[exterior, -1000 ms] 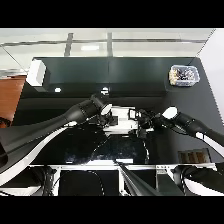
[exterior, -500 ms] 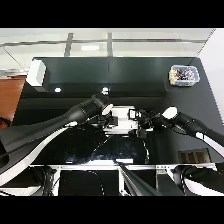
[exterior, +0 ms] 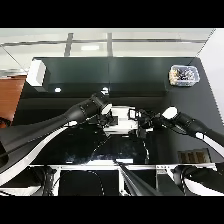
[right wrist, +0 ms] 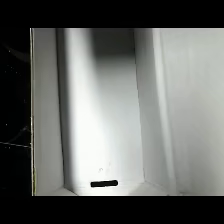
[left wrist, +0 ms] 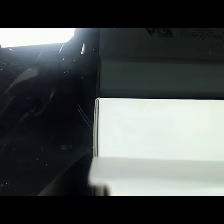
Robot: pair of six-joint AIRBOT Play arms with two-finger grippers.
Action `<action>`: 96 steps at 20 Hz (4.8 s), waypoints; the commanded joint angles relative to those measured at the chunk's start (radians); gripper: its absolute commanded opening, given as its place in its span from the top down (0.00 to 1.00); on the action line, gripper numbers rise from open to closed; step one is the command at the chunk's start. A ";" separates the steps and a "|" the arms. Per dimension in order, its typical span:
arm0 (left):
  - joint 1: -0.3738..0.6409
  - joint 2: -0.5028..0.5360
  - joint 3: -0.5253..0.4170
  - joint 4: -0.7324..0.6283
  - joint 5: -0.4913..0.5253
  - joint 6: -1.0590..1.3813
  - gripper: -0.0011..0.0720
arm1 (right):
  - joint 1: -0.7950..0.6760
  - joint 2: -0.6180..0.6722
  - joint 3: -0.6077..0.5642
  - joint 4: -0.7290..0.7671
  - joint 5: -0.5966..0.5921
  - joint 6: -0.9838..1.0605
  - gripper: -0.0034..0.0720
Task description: Fold the box and place the chain.
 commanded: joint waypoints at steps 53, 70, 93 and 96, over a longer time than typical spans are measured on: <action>0.000 0.000 0.000 -0.010 0.011 0.001 0.95 | -0.010 0.029 0.000 0.133 0.051 0.146 0.81; 0.001 0.000 0.000 -0.010 0.017 0.001 0.95 | -0.758 0.047 -0.108 -0.083 0.475 1.301 0.94; 0.001 0.000 0.000 -0.010 0.017 0.001 0.95 | -0.206 -0.078 0.167 0.019 0.435 1.263 0.48; 0.001 0.000 0.000 -0.010 0.017 0.001 0.95 | -0.127 -0.078 0.224 -0.109 0.375 1.420 0.48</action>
